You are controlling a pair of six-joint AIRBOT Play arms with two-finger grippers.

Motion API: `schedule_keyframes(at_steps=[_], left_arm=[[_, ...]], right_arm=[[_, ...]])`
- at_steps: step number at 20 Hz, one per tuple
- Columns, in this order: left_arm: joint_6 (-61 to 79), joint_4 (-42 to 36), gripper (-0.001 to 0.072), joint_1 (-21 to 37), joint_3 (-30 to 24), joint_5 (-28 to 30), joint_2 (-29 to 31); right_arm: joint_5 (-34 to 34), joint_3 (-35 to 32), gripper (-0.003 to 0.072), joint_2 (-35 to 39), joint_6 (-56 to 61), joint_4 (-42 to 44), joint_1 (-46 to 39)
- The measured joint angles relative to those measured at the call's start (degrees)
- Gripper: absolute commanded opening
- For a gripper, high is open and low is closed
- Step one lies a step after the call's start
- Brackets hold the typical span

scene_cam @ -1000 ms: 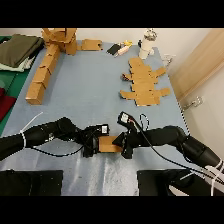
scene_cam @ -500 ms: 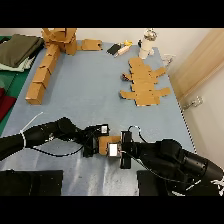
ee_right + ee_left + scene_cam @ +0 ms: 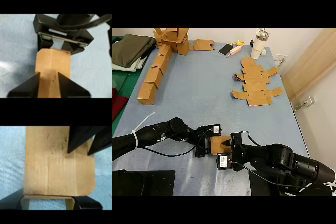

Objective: Fold the box.

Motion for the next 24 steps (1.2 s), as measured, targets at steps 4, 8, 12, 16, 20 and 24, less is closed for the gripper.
schedule_keyframes(at_steps=[4,8,12,16,20,24], left_arm=[[0.00,0.00,0.0402,0.00,0.00,0.00,0.00],[0.00,0.00,0.0402,0.00,0.00,-0.02,0.00],[-0.02,0.00,0.0402,0.00,0.00,0.00,0.00],[-0.04,-0.02,0.0402,0.00,0.00,0.00,0.00],[-0.17,-0.04,0.0402,0.00,0.00,0.00,0.00],[-0.07,-0.02,0.0402,0.00,0.00,0.00,0.00]], right_arm=[[0.85,-0.50,0.0436,-2.05,0.11,-1.11,0.11],[2.67,-0.59,0.0424,-3.72,0.17,-3.41,0.17],[3.06,-0.59,0.0338,-4.20,0.31,-5.55,0.17],[3.10,-0.59,0.0316,-4.24,1.46,-8.15,0.20],[2.78,-0.61,0.0277,-2.80,2.34,-9.57,0.48],[2.51,-0.59,0.0277,-1.05,2.69,-10.38,0.59]])
